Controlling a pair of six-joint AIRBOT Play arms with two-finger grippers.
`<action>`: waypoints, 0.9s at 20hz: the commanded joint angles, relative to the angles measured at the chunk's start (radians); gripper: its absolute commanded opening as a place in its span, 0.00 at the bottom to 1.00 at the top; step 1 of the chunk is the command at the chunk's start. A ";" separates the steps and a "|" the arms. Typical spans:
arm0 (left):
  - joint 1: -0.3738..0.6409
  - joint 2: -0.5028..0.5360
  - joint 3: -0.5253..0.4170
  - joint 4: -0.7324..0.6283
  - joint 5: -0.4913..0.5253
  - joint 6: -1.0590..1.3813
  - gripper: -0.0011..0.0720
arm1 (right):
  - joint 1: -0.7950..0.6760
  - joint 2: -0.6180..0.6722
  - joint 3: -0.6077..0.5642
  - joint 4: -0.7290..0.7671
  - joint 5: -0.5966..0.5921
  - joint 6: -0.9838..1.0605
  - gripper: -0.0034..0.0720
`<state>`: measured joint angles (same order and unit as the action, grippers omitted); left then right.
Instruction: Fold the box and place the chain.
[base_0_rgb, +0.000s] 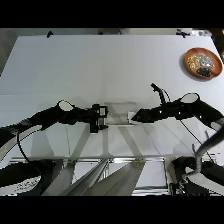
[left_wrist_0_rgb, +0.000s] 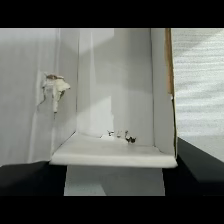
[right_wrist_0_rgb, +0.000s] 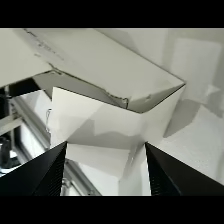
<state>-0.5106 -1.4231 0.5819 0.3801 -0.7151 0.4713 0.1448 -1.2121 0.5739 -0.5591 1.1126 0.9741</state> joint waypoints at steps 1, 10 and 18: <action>-0.001 0.001 0.000 0.000 0.000 0.000 0.55 | 0.045 0.011 0.054 -0.121 -0.047 0.147 0.74; -0.001 0.001 0.000 0.000 0.000 0.000 0.55 | 0.229 0.012 0.126 -0.403 -0.145 0.490 0.73; -0.001 0.001 0.000 -0.002 0.000 0.000 0.55 | 0.318 0.012 0.136 -0.506 -0.189 0.677 0.71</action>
<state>-0.5110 -1.4231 0.5816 0.3786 -0.7151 0.4709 0.4225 -1.2007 0.7029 -0.9863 0.9440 1.5490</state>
